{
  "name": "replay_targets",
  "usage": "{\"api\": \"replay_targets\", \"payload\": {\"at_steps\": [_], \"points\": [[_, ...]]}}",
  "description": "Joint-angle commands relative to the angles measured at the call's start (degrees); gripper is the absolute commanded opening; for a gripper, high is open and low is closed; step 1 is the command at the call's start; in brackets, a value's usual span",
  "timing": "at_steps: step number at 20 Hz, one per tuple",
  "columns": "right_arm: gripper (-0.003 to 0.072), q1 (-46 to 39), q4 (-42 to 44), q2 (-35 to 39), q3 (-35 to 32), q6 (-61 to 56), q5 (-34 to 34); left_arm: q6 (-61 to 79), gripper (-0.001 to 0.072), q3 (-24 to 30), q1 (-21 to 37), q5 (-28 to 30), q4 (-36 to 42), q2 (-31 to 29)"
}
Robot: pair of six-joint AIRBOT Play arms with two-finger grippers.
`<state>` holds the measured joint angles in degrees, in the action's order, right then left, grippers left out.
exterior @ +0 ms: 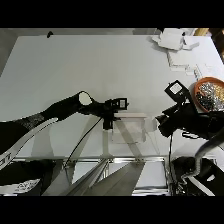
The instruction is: Fold the box and place the chain.
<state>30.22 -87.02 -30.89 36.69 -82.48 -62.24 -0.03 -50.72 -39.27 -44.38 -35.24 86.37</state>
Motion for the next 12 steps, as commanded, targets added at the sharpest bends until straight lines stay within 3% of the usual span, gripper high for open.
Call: {"api": "replay_targets", "payload": {"at_steps": [1, 5, 8, 11, 12], "points": [[0.0332, 0.07, 4.79, 0.04, -0.74, 6.51, -0.52, 0.00, 0.0009, 0.00, -0.04, 0.00, 0.00, -0.02], [0.0321, 0.07, 15.89, -0.33, -7.56, 27.02, 2.10, 0.00, 0.0009, 0.00, -0.04, -0.02, 0.00, -0.02], [0.0320, 0.07, 16.92, -2.71, -11.28, 38.91, 1.29, 0.00, 0.0009, 0.00, -0.04, 0.00, 0.00, -0.02], [0.0371, -0.22, 18.78, -5.70, -12.76, 42.21, 1.51, 0.00, 0.0009, 0.00, -0.04, 0.00, 0.02, -0.02], [0.0449, 0.35, 18.58, -5.77, -13.60, 44.76, 2.40, 0.00, 0.0009, 0.00, -0.04, -0.02, 0.00, -0.02]]}}
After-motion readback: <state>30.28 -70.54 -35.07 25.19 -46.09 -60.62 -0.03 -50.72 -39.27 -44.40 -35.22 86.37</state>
